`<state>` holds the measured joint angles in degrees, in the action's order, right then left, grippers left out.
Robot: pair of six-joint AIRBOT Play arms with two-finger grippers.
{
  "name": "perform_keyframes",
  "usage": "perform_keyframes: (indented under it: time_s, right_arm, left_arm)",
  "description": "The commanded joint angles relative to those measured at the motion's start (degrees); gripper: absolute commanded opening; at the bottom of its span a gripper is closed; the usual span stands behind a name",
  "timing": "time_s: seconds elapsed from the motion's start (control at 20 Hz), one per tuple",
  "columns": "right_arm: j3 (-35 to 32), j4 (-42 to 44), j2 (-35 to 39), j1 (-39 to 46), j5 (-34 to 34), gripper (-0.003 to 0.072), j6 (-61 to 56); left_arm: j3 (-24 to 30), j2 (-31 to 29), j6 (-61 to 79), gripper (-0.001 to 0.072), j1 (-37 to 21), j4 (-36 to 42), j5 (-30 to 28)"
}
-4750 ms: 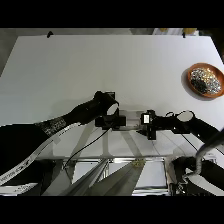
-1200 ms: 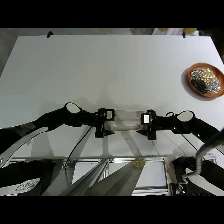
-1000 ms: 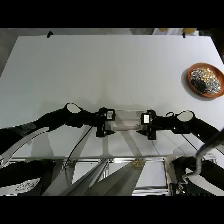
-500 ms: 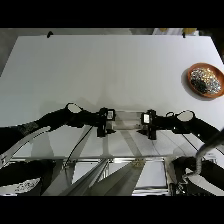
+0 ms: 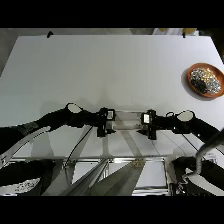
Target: Fold the box and place the chain.
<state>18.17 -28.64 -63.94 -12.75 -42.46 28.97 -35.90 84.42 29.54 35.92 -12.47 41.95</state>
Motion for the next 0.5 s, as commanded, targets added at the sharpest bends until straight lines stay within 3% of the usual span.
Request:
perform_keyframes:
  time_s: [0.0, 0.45]
  right_arm:
    - [0.0, 0.0, 0.0, 0.0, 0.0, 0.0279, 0.0]
    - [0.0, 0.0, 0.0, 0.0, 0.6, 0.0273, 0.0]
  left_arm:
    - [0.0, 0.0, 0.0, 0.0275, 0.0, 0.0, 0.1]
    - [0.0, 0.0, 0.0, 0.0275, 0.0, 0.0, 0.1]
